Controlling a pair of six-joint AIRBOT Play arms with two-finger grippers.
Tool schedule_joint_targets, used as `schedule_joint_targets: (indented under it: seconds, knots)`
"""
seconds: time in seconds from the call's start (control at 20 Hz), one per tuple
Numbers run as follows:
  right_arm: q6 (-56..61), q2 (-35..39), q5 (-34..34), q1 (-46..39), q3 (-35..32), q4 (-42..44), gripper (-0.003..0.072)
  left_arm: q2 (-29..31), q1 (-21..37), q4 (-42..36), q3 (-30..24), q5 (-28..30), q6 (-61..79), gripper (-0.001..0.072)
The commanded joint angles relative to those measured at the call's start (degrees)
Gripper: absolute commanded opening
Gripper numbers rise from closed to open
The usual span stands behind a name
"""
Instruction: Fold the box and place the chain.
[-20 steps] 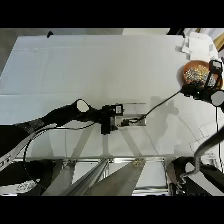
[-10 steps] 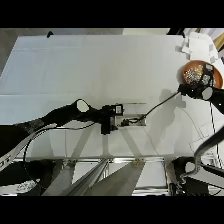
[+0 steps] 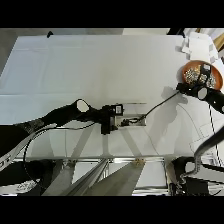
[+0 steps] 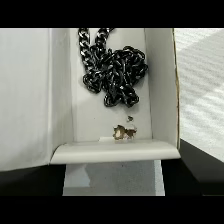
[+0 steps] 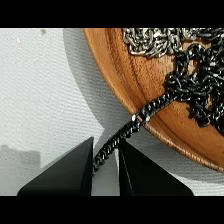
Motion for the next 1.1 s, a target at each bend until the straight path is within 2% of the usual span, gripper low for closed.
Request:
schedule_joint_targets:
  seconds: [0.0, 0.15, 0.35, 0.55, 0.65, 0.9, 1.05]
  knots:
    - [-0.07, -0.33, -1.36, -0.04, 0.02, 0.02, 0.0034, 0.02, 0.0, 0.02, -0.02, 0.0, 0.02, 0.0275]
    - [-0.07, -0.31, -0.17, -0.02, 0.02, 0.02, 0.0014, 0.04, 0.0, 0.02, -0.02, 0.0, 0.02, 0.0275]
    - [-0.5, 1.88, 9.42, 0.39, 0.02, 0.09, 0.0014, 0.04, 0.0, 0.02, -0.02, 0.0, 0.02, 0.0275]
    - [-5.05, 12.09, 20.26, 0.5, 0.02, 4.0, 0.0012, 0.04, 0.0, 0.02, -0.02, 0.0, 0.02, 0.0275]
    - [-9.03, 18.97, 25.4, 0.5, 0.02, 10.1, 0.0012, 0.02, 0.0, 0.02, -0.02, 0.0, 0.02, 0.0275]
    - [-21.14, 33.68, 43.36, 0.96, 0.02, 28.79, 0.0014, 0.04, 0.0, 0.02, -0.02, 0.0, 0.02, 0.0275]
    - [-22.47, 39.3, 51.28, 5.6, 0.02, 31.63, 0.0014, 0.02, 0.0, 0.02, -0.02, 0.0, 0.02, 0.0275]
